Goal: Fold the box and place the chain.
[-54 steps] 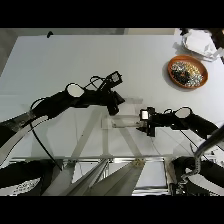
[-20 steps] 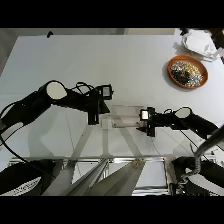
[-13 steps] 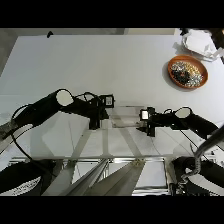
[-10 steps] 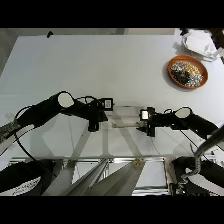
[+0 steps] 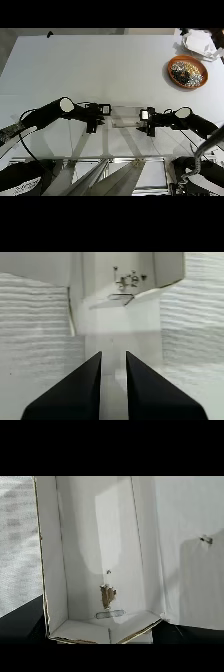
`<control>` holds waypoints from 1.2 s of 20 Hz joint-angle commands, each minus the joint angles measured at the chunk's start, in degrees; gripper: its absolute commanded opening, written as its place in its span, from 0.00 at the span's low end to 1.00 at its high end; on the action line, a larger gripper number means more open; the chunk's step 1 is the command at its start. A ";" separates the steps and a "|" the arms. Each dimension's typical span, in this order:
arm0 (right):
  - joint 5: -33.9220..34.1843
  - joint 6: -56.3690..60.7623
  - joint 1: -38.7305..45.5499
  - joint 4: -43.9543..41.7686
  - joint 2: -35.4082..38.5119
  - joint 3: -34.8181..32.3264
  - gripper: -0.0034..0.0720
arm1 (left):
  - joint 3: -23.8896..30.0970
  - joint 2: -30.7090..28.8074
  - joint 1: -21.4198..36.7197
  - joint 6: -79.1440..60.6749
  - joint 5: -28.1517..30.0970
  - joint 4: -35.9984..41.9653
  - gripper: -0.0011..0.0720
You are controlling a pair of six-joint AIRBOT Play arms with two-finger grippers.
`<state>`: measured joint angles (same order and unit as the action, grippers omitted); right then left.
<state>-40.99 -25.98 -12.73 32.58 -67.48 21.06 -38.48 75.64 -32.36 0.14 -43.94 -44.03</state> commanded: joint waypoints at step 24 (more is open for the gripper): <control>-0.04 0.00 0.00 -0.02 0.04 0.00 0.46 | 0.15 1.51 -8.00 -16.87 9.01 14.29 0.04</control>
<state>-41.01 -25.98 -12.73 32.56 -67.48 21.06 -38.35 77.10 -39.31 -16.58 -36.56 -32.47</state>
